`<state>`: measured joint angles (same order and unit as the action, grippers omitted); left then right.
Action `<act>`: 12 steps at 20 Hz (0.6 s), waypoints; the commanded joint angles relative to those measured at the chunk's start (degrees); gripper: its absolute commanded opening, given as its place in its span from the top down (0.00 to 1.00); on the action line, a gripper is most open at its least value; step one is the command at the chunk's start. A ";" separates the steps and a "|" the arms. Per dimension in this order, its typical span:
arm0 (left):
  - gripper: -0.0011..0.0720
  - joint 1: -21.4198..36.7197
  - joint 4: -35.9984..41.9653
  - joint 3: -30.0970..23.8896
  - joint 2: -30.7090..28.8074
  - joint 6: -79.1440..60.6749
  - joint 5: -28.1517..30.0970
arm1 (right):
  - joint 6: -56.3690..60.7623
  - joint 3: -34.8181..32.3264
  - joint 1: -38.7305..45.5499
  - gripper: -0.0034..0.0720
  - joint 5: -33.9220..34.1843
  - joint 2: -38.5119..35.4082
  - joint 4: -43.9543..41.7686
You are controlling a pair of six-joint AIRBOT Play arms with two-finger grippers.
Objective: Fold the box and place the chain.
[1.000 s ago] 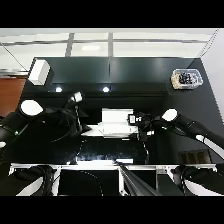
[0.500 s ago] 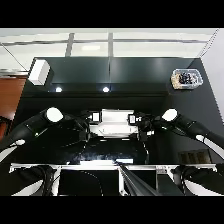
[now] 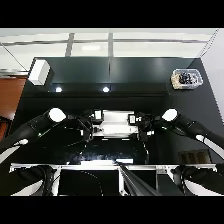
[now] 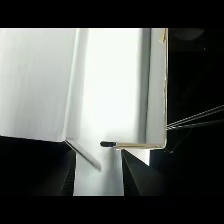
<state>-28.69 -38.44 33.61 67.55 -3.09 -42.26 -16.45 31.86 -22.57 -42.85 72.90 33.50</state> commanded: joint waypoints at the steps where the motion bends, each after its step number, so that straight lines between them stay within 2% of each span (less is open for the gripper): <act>1: 0.53 -0.02 1.57 -0.02 0.28 -0.07 -3.15 | 0.04 -0.02 -0.07 0.33 0.02 0.04 -0.04; 8: 0.54 -0.02 1.99 -0.02 0.59 0.11 -2.73 | 0.04 -0.02 -0.07 0.33 0.02 0.04 -0.04; 10: 0.69 -0.04 4.20 -0.02 1.90 0.07 -2.84 | 0.04 -0.02 -0.07 0.33 0.02 0.04 -0.04; 12: 0.69 -0.04 8.76 -0.02 3.85 -0.02 -2.78 | 0.04 -0.02 -0.07 0.33 0.02 0.04 -0.04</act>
<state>-28.69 -34.30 33.61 69.65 -3.09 -45.06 -16.43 31.86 -22.57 -42.85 72.90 33.47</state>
